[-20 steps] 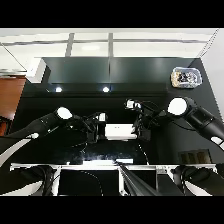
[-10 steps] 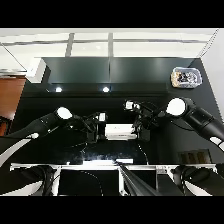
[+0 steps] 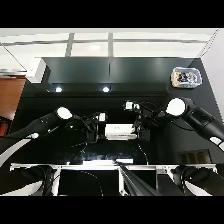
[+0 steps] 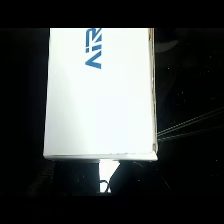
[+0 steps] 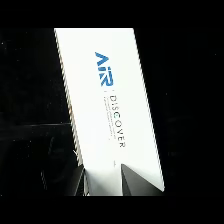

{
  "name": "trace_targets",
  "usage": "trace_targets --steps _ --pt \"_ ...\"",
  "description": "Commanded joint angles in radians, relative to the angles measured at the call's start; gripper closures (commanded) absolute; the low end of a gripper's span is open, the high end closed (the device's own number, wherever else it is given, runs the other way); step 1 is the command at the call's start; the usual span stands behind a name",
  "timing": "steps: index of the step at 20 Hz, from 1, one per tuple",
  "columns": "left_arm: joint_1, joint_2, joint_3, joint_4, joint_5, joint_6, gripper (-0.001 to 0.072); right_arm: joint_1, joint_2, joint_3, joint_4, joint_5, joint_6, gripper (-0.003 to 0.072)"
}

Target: Fold the box and place the chain.

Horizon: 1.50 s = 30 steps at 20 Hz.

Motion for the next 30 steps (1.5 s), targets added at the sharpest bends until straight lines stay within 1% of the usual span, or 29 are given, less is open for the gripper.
trace_targets --steps 1,17,21,30 --pt "0.0 0.0 0.001 0.0 0.0 -0.001 0.0304 0.001 0.0 0.0 -0.005 -0.01 0.0 0.0441" --pt "0.0 0.0 0.001 0.0 0.0 -0.001 0.0304 0.002 -0.012 0.0 -0.008 0.002 0.008 0.044" --pt "0.0 0.0 0.001 0.001 0.0 -0.001 0.0304 0.027 -0.012 0.0 -0.008 0.002 0.008 0.0441" --pt "0.0 0.0 0.001 0.001 0.0 -0.001 0.0303 0.017 0.003 0.005 -0.013 0.011 0.049 0.044"
